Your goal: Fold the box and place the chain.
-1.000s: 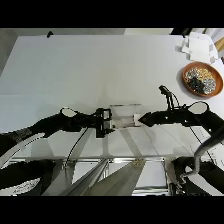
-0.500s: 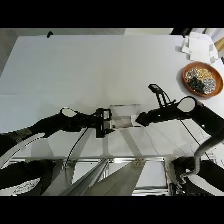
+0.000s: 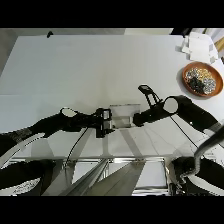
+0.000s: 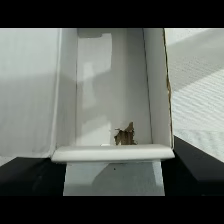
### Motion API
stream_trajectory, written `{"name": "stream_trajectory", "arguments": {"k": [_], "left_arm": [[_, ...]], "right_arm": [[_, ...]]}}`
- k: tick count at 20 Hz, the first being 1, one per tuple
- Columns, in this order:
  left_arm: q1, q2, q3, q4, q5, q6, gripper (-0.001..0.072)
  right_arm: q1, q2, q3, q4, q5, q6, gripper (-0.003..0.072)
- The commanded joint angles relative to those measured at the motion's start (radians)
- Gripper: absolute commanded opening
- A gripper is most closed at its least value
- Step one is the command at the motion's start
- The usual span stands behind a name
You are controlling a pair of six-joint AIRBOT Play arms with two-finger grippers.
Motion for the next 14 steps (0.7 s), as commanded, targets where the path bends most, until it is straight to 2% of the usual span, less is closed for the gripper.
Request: {"name": "stream_trajectory", "arguments": {"k": [1,3,9,11,14], "left_arm": [[0.000,0.000,0.001,0.000,0.001,0.000,0.0069],[0.000,0.000,0.001,0.000,0.000,0.000,0.0069],[0.000,0.000,0.001,0.000,0.000,0.000,0.0069],[0.000,0.000,0.001,0.000,0.000,0.000,0.0069],[0.000,0.000,0.001,0.000,0.000,0.000,0.0069]], "right_arm": [[0.066,-0.040,0.031,-0.074,0.011,0.105,0.0432],[0.089,-0.053,0.048,-0.109,0.014,0.148,0.0405],[0.130,-0.133,0.134,-0.198,0.068,0.262,0.0402],[0.131,-0.140,0.144,-0.222,0.068,0.320,0.0380],[0.131,-0.142,0.144,-0.254,0.078,0.362,0.0292]]}}
